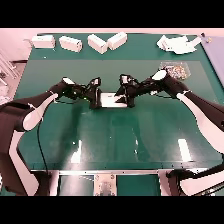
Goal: Fold the box and place the chain.
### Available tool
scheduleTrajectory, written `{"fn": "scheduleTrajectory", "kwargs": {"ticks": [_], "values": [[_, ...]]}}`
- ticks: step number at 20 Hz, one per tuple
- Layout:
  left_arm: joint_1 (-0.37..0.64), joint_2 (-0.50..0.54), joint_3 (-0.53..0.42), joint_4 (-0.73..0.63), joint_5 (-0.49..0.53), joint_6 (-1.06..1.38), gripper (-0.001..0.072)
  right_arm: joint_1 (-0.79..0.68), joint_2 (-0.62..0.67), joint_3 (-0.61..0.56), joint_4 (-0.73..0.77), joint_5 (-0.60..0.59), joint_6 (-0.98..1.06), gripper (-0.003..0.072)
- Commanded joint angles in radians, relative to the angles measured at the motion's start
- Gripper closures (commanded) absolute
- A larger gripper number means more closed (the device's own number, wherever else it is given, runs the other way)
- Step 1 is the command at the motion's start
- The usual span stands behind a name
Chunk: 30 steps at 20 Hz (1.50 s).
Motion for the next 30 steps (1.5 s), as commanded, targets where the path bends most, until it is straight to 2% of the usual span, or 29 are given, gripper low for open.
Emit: {"fn": "scheduleTrajectory", "kwargs": {"ticks": [1, 18, 29, 30], "values": [[0.0, 0.001, 0.0, 0.0, 0.0, 0.0, 0.0125, 0.0, -0.005, -0.002, -0.002, 0.039, 0.011, 0.035], [0.0, 0.001, 0.0, 0.0, 0.001, 0.0, 0.0124, 0.018, -0.022, 0.06, -0.092, -0.064, 0.028, 0.0349], [0.0, 0.001, 0.0, 0.0, 0.0, 0.0, 0.0124, 0.022, -0.022, 0.126, -0.087, -0.064, 0.057, 0.0353], [0.0, 0.001, 0.0, 0.0, 0.0, 0.0, 0.0125, 0.022, -0.022, 0.132, -0.087, -0.065, 0.057, 0.0371]]}}
